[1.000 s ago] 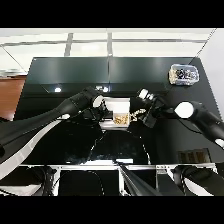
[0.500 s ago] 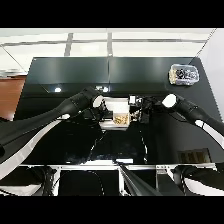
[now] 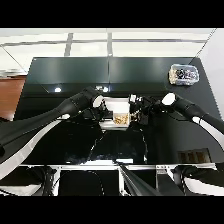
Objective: Fold the box and place the chain.
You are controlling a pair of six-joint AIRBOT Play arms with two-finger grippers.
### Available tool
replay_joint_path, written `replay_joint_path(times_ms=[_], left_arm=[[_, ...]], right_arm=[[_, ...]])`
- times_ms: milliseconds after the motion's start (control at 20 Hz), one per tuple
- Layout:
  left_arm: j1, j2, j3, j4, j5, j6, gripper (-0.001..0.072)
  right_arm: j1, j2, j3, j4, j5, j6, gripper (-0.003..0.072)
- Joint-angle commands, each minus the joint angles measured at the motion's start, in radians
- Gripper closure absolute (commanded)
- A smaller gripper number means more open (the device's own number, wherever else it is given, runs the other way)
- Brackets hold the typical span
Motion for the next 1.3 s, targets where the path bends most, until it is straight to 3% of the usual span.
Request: replay_joint_path(times_ms=[0,50,250,400,700,950,1150,1250], left_arm=[[0.0,0.0,0.0,0.0,0.0,0.0,0.0679],[0.0,0.0,0.0,0.0,0.0,0.0,0.0679],[0.0,0.0,0.0,0.0,0.0,0.0,0.0679],[0.0,0.0,0.0,0.0,0.0,0.0,0.068],[0.0,0.0,0.0,0.0,0.0,0.0,0.0679],[0.0,0.0,0.0,0.0,0.0,0.0,0.0679],[0.0,0.0,0.0,0.0,0.0,0.0,0.068],[0.0,0.0,0.0,0.0,0.0,0.0,0.068]], right_arm=[[-0.002,-0.002,0.001,-0.009,0.01,0.078,0.0622],[-0.002,0.002,0.001,-0.01,0.018,0.105,0.0673],[-0.002,0.044,0.001,-0.05,0.044,0.245,0.0673],[-0.007,0.151,0.006,-0.104,0.073,0.403,0.0674],[-0.023,0.408,0.152,-0.09,0.352,0.672,0.0674],[-0.023,0.473,0.34,0.181,0.444,0.727,0.0674],[-0.023,0.473,0.365,0.486,0.381,0.649,0.0673],[-0.023,0.471,0.364,0.515,0.354,0.641,0.0673]])
